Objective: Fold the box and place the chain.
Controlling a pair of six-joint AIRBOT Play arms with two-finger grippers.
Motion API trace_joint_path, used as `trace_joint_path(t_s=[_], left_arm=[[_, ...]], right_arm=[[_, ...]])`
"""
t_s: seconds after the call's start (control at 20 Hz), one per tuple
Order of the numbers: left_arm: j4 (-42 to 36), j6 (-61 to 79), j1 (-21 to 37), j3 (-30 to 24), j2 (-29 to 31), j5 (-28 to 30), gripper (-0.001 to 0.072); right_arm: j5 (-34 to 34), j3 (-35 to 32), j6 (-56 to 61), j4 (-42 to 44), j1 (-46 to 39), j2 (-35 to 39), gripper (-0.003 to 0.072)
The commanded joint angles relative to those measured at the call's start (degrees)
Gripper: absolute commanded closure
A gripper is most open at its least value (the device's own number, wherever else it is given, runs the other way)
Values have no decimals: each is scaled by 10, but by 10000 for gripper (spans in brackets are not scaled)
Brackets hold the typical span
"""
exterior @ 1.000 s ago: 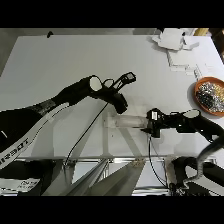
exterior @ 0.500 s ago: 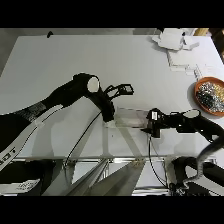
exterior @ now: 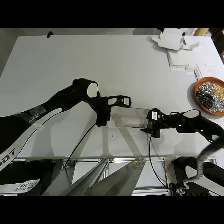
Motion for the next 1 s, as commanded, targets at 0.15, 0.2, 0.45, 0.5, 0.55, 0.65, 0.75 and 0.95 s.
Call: trace_joint_path(t_s=[0.15, 0.2, 0.45, 0.5, 0.55, 0.65, 0.75, 0.95], left_arm=[[-51, 117, -7, -29, -1, 66, 491], [-52, 117, -10, -29, -2, 66, 492], [-88, 118, -26, -29, -20, 66, 508], [-93, 118, -26, -29, -23, 67, 512], [-96, 117, -27, -29, -26, 71, 551], [-103, 117, -27, -29, -26, 79, 622], [-115, 117, -29, -29, -26, 83, 625], [-130, 117, -38, -29, -26, 100, 624]], right_arm=[[0, 0, 0, 0, 0, 0, 273], [0, 0, 0, 0, 0, 0, 273], [0, 0, 0, 0, 0, 0, 273], [0, 0, 0, 0, 0, 0, 273], [0, 0, 0, 0, 0, 0, 273], [0, 0, 0, 0, 0, 0, 273], [0, 0, 0, 0, 0, 0, 273], [0, 0, 0, 0, 0, 0, 273]])
